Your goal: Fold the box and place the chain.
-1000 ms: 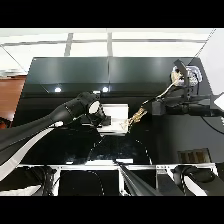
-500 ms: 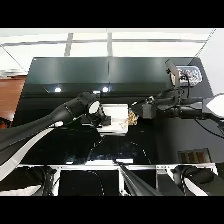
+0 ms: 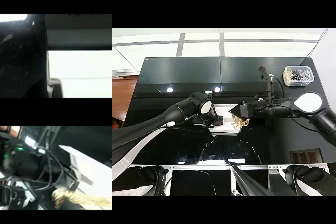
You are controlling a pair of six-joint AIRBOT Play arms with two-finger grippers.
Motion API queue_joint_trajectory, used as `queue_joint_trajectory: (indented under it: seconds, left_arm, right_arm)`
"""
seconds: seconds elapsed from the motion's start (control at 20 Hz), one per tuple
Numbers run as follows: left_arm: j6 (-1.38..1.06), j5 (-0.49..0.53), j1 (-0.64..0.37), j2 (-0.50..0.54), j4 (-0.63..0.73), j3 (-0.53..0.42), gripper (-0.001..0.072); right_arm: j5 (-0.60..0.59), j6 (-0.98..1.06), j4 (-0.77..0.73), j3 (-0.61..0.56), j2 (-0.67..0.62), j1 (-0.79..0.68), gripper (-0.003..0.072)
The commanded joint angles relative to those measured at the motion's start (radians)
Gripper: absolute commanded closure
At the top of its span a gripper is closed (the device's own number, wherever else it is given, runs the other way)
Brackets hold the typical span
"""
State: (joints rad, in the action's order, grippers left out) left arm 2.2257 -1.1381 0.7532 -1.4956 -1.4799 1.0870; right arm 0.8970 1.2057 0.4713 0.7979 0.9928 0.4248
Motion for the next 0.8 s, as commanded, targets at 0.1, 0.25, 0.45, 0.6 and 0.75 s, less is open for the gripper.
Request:
queue_joint_trajectory:
  seconds: [0.1, 0.25, 0.45, 0.6, 0.75]
  left_arm:
    - [0.000, 0.000, 0.001, 0.000, 0.000, 0.001, 0.0679]
    - [0.000, 0.000, 0.001, 0.000, 0.000, 0.001, 0.0679]
    - [0.000, 0.003, 0.001, 0.000, 0.000, 0.001, 0.0679]
    - [0.000, 0.003, 0.001, 0.000, 0.000, 0.001, 0.0679]
    - [0.000, 0.002, 0.001, 0.000, 0.000, 0.001, 0.0679]
  right_arm:
    - [0.048, 0.010, 0.048, 0.000, 0.012, -0.074, 0.0246]
    - [0.138, -0.014, 0.283, -0.001, -0.066, -0.227, 0.0246]
    - [0.198, -0.204, 0.362, -0.060, -0.149, -0.303, 0.0132]
    - [0.040, -0.340, 0.350, -0.196, -0.147, -0.276, -0.0034]
    - [-0.182, -0.679, 0.333, -0.340, -0.140, -0.180, -0.0034]
